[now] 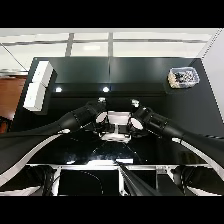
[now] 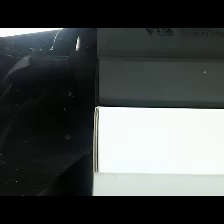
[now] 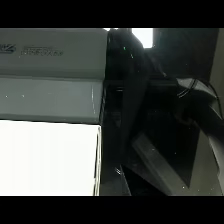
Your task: Fold the box and place the chain.
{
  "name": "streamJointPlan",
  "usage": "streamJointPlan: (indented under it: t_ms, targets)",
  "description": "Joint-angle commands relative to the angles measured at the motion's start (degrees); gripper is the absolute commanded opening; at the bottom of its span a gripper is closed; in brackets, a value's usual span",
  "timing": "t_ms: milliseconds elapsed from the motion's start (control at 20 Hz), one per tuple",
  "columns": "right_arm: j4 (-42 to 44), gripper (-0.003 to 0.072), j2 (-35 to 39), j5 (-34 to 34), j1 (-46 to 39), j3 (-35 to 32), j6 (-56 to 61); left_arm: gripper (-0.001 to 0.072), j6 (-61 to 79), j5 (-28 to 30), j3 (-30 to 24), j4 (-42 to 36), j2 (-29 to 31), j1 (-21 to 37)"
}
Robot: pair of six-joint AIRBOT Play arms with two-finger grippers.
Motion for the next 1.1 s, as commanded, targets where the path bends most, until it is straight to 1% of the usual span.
streamJointPlan:
  t_ms: [0,100,150,250,300,350,450,650,700,750,800,900,1050]
  targets:
    - [-0.52,0.026,-0.17,0.33,0.09,0.02,0.02,0.003,0.0,0.13,0.02,-0.02,0.0,0.02]
    - [-0.39,0.0252,-0.68,0.28,0.09,0.02,0.02,0.003,0.0,0.09,0.02,-0.02,0.0,0.02]
    - [-0.42,0.0233,-0.79,0.26,0.09,0.02,0.02,0.003,0.0,0.09,0.02,-0.02,0.0,0.02]
    - [-0.42,0.0232,-0.79,0.11,0.09,0.02,0.02,0.003,0.0,0.11,0.02,-0.02,0.0,0.02]
    - [-0.44,0.0125,-0.79,0.11,0.09,0.02,-0.02,0.003,0.0,0.11,0.02,-0.02,0.0,0.02]
    - [-0.46,0.0116,-0.79,-0.02,0.11,0.02,0.0,0.003,0.0,0.11,0.02,-0.02,0.0,0.02]
    - [-0.46,0.0047,-0.79,-0.13,0.09,0.04,0.0,0.003,0.0,0.13,0.02,-0.02,0.0,0.02]
    - [-0.63,0.0048,-0.79,-0.17,0.09,0.04,0.0,0.003,0.0,0.13,0.02,-0.02,0.0,0.02]
    - [-0.87,0.0105,-0.74,-0.13,0.09,0.04,0.0,0.003,0.0,0.13,0.02,-0.02,0.0,0.02]
    - [-1.27,0.0267,-0.61,0.2,0.09,0.04,0.0,0.003,0.0,0.11,0.02,-0.02,0.0,0.02]
    - [-2.14,0.0357,-0.26,1.18,-0.07,0.04,0.0,0.003,0.0,0.11,0.02,-0.02,0.0,0.02]
    - [-4.24,0.037,1.49,3.28,-0.2,0.04,-0.09,0.003,0.0,0.11,0.02,-0.02,0.0,0.02]
    - [-4.83,0.037,7.39,3.8,-1.86,0.04,-2.91,0.003,0.0,0.09,0.02,-0.04,0.0,0.02]
